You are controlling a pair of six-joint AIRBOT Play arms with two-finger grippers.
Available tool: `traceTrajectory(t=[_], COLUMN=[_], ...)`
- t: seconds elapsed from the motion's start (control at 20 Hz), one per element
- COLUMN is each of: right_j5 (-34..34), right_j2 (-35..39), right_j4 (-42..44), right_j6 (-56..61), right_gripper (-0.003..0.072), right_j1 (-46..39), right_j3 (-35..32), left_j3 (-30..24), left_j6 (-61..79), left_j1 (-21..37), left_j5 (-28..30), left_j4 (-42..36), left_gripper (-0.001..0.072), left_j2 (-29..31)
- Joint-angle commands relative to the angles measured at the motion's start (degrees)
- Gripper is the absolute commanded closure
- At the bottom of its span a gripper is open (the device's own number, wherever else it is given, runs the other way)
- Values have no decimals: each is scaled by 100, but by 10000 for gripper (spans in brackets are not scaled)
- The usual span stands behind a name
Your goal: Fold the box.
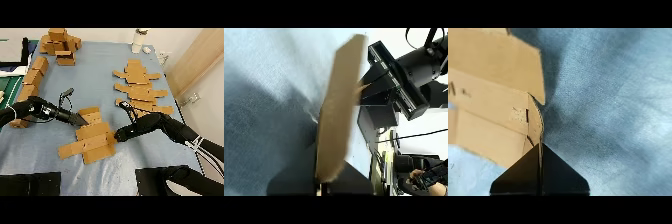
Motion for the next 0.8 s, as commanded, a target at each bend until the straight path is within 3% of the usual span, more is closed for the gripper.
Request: traceTrajectory(t=[0.0, 0.05, 0.1, 0.15, 0.2, 0.4, 0.55, 0.75], right_j5=[15, 17, 48, 116, 184, -46, -306, -291], right_j2=[-24, -48, -66, -63, -63, -4, 57, 57], right_j4=[-15, -22, -42, -153, -361, -1362, -1419, -1397], right_j6=[2, 2, 7, 127, 417, 1355, 1370, 1375], right_gripper=[682, 662, 555, 375, 321, 321, 321, 322], right_j1=[4, 4, 2, -28, -107, -627, -1029, -1176], right_j3=[-2, -2, -2, 0, 33, 597, 1174, 1504], left_j3=[4, 4, 7, 24, 52, 179, 181, 184], left_j6=[267, 350, 365, 358, 378, 964, 1169, 1556], left_j1=[0, 0, -2, -2, -7, -369, -857, -1412], left_j5=[-70, -109, -114, -116, -118, 173, 752, 1180], left_j4=[-15, -70, -173, -286, -407, -420, -157, -120], left_gripper=[697, 697, 697, 697, 697, 697, 697, 697], left_j2=[-24, -24, -22, -22, -9, 385, 758, 793])
